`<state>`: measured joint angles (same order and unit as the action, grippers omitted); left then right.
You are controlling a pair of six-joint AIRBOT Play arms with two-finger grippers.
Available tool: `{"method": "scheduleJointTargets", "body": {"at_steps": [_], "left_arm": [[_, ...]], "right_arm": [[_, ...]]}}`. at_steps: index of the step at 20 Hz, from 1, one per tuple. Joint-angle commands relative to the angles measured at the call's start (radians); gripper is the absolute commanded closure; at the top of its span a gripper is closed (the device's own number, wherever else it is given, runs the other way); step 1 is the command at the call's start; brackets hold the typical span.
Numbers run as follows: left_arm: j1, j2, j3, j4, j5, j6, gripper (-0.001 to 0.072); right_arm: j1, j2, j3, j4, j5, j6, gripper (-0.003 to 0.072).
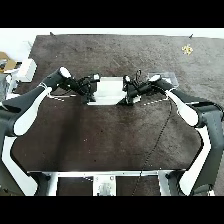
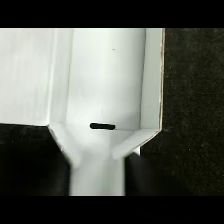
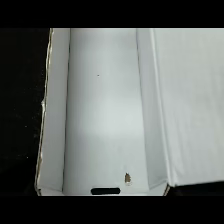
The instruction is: Fold the box and place the chain.
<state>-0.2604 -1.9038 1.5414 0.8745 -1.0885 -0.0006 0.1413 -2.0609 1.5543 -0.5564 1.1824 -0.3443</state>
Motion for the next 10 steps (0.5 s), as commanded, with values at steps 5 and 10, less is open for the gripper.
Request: {"method": "scheduleJointTargets", "body": {"at_steps": [5, 10], "left_arm": [[-0.001, 0.0, -0.001, -0.108, -0.013, 0.002, 0.0546], [-0.001, -0.001, -0.025, -0.205, 0.002, 0.073, 0.0545]], "right_arm": [[0.001, -0.001, 0.0, 0.0, 0.0, 0.0, 0.0235], [0.001, 0.0, 0.0, 0.0, 0.0, 0.0, 0.0235]]}}
